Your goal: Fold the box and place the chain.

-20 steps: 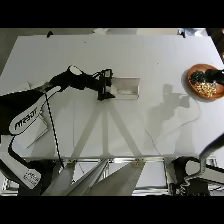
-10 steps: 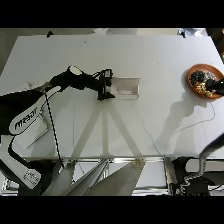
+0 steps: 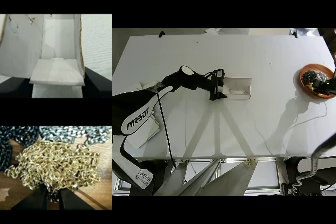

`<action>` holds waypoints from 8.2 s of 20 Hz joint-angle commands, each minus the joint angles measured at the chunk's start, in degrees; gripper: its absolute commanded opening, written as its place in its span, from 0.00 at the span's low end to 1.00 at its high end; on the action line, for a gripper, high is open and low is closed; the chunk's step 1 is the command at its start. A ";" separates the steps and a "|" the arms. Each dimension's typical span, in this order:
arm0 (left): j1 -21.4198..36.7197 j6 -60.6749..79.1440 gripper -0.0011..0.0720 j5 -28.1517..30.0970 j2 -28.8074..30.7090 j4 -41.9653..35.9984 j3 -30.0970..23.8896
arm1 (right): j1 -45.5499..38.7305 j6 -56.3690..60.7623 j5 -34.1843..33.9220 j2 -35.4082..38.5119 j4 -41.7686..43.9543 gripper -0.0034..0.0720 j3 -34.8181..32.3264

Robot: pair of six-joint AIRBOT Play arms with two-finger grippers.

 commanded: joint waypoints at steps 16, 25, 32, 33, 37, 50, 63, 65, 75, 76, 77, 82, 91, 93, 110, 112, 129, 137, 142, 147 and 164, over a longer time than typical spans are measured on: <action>-0.02 0.02 0.59 0.00 0.00 0.02 0.02 | 28.28 -10.97 22.10 21.22 1.70 0.05 0.13; -0.02 0.02 0.59 0.02 0.00 0.02 0.02 | 44.81 -10.95 12.31 21.16 10.40 0.05 0.13; -0.02 0.02 0.59 0.02 0.00 0.02 0.02 | 50.84 -12.33 4.52 17.86 14.43 0.05 0.13; -0.02 0.02 0.59 0.02 0.00 0.02 0.02 | 51.32 -12.31 4.26 16.59 15.34 0.05 0.13; -0.02 0.00 0.59 0.00 0.00 0.02 0.02 | 52.50 -12.28 4.66 12.17 15.34 0.05 0.13; -0.02 0.02 0.59 0.02 0.00 0.02 0.02 | 52.43 -12.17 6.21 8.57 14.32 0.33 0.22; -0.02 0.02 0.59 0.02 0.00 0.02 0.02 | 41.64 -56.04 15.87 13.94 6.84 0.66 0.17; -0.02 0.02 0.59 0.02 0.00 0.02 0.02 | 39.89 -62.75 15.93 9.57 9.29 0.67 0.20; -0.02 0.00 0.59 0.00 0.00 0.02 0.02 | 39.52 -68.87 4.20 -3.10 14.19 0.70 0.20; -0.02 0.02 0.59 0.02 0.00 0.02 0.02 | 39.52 -68.85 4.04 -3.34 14.19 0.58 0.20; -0.02 0.00 0.59 0.02 0.00 0.02 0.02 | 39.52 -68.85 4.22 -3.37 14.14 0.39 0.20; -0.02 0.00 0.59 0.00 0.00 0.04 0.02 | 39.52 -64.54 7.67 -1.57 14.12 0.05 0.24; -0.02 0.02 0.59 0.02 0.00 0.02 0.02 | 39.93 -54.93 12.41 12.15 25.83 0.05 0.24; -0.02 0.02 0.59 0.00 0.00 0.02 0.02 | 40.92 -54.93 14.62 14.03 28.55 0.05 0.31; -0.02 0.02 0.59 0.00 0.00 0.02 0.02 | 51.43 -53.16 0.31 10.32 29.51 0.05 0.31; -0.02 0.02 0.59 0.02 0.00 0.02 0.02 | 51.80 -52.52 4.35 9.11 25.49 0.06 0.31; -0.02 0.02 0.59 0.00 0.00 0.02 0.02 | 42.01 -40.22 -3.04 8.81 30.97 0.49 10.73; -0.02 0.02 0.59 0.02 0.00 0.02 0.02 | 43.32 -46.84 4.83 -2.51 38.95 0.49 12.59; -0.02 0.02 0.59 0.02 0.00 0.02 0.02 | 43.32 -50.18 14.58 -2.51 41.22 0.49 12.59; -0.02 0.02 0.59 0.02 0.00 0.02 0.02 | 44.00 -60.59 18.38 -1.38 41.03 0.49 12.57; -0.02 0.02 0.59 0.00 0.00 0.02 0.02 | 49.18 -61.64 10.69 -1.22 28.02 0.47 12.37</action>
